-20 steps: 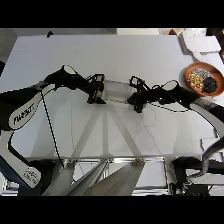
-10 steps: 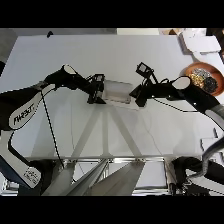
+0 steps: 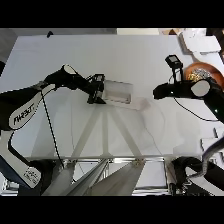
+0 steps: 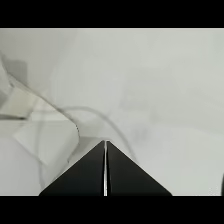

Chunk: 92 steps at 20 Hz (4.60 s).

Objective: Fold the box and place the chain.

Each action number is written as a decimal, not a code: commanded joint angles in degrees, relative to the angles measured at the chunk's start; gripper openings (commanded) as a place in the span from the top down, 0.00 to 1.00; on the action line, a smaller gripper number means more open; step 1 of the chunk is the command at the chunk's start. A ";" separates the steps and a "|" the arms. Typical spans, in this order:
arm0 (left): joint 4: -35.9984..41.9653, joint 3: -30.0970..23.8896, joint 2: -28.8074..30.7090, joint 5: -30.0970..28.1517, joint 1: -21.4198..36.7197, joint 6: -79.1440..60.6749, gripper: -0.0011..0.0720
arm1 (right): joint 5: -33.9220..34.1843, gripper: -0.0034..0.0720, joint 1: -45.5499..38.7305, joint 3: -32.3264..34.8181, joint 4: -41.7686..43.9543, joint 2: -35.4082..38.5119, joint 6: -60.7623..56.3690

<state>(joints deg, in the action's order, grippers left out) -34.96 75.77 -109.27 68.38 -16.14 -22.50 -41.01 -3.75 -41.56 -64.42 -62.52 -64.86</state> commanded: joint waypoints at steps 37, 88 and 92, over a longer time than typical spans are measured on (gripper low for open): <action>-0.02 0.00 0.04 0.02 -0.02 -0.02 0.51 | -7.76 0.58 0.04 10.49 63.93 -15.32 29.40; -0.02 0.00 0.04 0.00 -0.02 -0.02 0.51 | 11.10 0.29 23.39 -7.74 -9.18 -16.85 -39.69; -0.02 0.00 0.04 0.00 -0.02 -0.02 0.51 | 9.97 0.29 25.53 -9.11 -17.77 -19.04 -53.55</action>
<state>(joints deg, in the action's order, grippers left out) -34.98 75.77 -109.27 68.38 -16.14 -22.52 -29.47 20.45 -49.43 -75.57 -80.14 -108.33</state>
